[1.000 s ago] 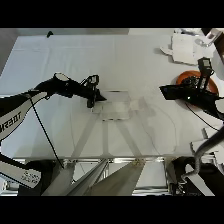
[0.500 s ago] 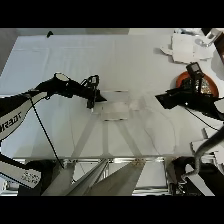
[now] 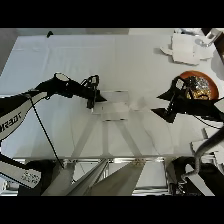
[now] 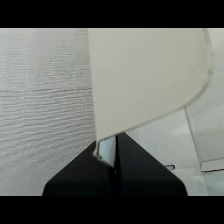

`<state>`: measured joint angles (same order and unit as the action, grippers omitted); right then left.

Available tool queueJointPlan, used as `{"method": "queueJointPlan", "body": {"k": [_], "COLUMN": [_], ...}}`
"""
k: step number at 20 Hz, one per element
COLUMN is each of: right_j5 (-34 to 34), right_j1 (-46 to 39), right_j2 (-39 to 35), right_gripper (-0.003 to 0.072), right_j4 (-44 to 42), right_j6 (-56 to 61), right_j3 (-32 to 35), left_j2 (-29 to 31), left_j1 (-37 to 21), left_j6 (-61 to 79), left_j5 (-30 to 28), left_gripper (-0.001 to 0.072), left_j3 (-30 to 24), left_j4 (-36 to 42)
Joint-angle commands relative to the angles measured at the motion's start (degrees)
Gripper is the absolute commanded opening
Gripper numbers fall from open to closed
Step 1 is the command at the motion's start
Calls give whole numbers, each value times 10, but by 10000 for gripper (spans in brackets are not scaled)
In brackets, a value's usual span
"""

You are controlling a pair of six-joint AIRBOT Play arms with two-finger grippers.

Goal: Fold the box and place the chain.

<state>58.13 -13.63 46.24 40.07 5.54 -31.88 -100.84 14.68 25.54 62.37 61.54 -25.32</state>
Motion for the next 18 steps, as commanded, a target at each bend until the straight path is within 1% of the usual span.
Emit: {"method": "queueJointPlan", "body": {"k": [1, 3, 7, 9, 11, 13, 16, 18], "right_j5": [11, 11, 15, 25, 27, 21, -37, -85], "right_j1": [0, 0, 0, 2, 24, 64, 125, 137], "right_j2": [0, 0, 0, 0, 1, 1, 1, 2], "right_gripper": [644, 643, 643, 643, 643, 644, 645, 642], "right_j4": [-33, -33, -33, -33, -25, -8, 65, 72], "right_j6": [-33, -33, -33, -33, -33, -33, -30, -3], "right_j3": [0, 0, 0, 0, 0, 0, 0, 0], "left_j2": [0, 0, 0, 0, 0, 0, 0, 0], "left_j1": [0, 0, 1, 0, 0, 0, 0, 0], "left_j6": [4, 7, 63, 68, 68, 68, 68, 68], "left_j5": [-9, -25, -23, -21, -22, -22, -22, -22], "left_gripper": [14, 14, 14, 14, 14, 14, 14, 14], "left_j3": [0, 0, 0, 0, 0, 0, 0, 0], "left_j4": [0, 0, 0, 0, 0, 0, 0, 0]}}
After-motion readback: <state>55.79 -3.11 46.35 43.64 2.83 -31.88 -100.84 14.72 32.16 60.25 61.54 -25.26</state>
